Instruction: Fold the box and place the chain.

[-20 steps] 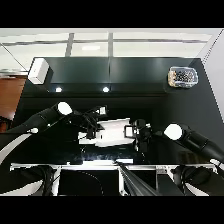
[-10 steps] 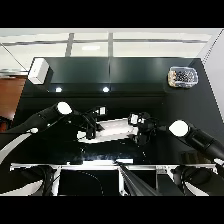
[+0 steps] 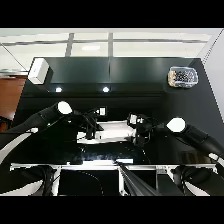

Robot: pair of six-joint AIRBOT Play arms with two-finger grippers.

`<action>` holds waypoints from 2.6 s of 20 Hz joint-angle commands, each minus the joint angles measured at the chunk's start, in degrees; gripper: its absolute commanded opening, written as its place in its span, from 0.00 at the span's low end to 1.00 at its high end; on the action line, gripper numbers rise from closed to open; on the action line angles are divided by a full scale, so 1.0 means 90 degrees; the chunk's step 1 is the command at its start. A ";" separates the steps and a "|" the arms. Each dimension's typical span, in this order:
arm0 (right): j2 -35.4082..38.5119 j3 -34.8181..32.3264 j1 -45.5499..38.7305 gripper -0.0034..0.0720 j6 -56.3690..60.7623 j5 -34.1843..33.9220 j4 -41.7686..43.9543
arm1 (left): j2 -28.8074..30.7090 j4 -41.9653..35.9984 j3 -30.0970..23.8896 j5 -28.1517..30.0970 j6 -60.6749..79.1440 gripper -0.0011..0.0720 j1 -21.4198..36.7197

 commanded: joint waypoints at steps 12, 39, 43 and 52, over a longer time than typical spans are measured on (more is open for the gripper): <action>-0.0850 -0.0075 0.0000 0.99 -0.1343 -0.0078 0.0036 | 0.0005 -0.0032 0.0066 0.0034 -0.0007 0.06 0.0000; -0.0971 -0.0075 0.0058 0.81 -0.1314 -0.0245 0.0039 | 0.1416 0.1644 0.0066 -0.1103 -0.2671 0.86 0.0857; -0.0971 -0.0075 0.0058 0.81 -0.1314 -0.0248 0.0039 | 0.1841 0.1474 0.0063 -0.2030 -0.3252 0.06 0.0981; -0.0971 -0.0075 0.0058 0.81 -0.1314 -0.0248 0.0039 | 0.1673 -0.2038 -0.0707 -0.0631 -0.3177 0.06 0.0697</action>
